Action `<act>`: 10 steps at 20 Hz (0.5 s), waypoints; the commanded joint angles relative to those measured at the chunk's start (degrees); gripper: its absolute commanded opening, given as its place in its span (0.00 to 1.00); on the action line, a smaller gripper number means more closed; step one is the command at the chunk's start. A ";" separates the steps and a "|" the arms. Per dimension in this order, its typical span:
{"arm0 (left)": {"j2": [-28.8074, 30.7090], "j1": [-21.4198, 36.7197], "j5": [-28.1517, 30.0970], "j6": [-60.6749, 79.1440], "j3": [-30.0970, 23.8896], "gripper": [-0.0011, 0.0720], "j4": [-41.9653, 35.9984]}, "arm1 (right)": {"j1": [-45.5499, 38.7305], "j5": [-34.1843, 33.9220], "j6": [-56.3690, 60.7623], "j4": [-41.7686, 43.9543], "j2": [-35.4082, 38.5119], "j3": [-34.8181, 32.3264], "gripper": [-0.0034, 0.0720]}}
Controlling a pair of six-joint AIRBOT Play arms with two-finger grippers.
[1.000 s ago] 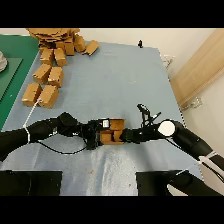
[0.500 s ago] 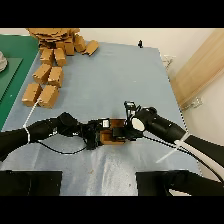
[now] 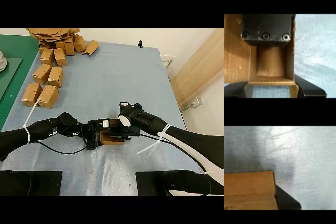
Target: Fold the box.
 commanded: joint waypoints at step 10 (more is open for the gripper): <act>-0.02 0.02 0.02 0.00 0.07 0.35 0.00 | 0.48 -0.70 0.50 -0.37 -1.01 0.35 0.40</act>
